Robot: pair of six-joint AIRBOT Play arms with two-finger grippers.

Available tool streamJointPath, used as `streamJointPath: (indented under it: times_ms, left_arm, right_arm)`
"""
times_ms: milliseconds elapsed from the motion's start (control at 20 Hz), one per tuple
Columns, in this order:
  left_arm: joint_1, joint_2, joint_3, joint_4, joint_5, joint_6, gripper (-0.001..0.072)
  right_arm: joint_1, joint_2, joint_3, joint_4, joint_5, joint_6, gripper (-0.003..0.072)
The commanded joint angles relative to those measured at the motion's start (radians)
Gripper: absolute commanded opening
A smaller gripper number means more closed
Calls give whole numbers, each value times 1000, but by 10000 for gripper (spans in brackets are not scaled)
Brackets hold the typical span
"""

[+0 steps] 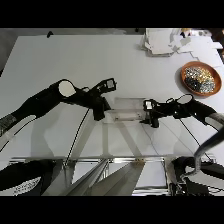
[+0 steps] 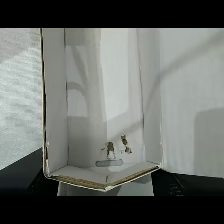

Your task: Fold the box and place the chain.

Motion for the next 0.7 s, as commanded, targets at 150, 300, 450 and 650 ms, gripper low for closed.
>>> streamJointPath:
  times_ms: [150, 300, 450, 650]
  left_arm:
    - [15, -50, -90, 5, -3, 82, 8]
    - [14, -112, -90, 6, 17, 81, 8]
    - [13, -129, -90, 6, 28, 82, 7]
    - [20, -99, -90, 41, 43, 86, 11]
  right_arm:
    - [0, 0, 1, 0, 0, 0, 453]
    - [0, 0, 1, 0, 0, 0, 453]
    - [0, 0, 1, 0, 0, 0, 453]
    - [0, 0, 1, 0, 1, 0, 453]
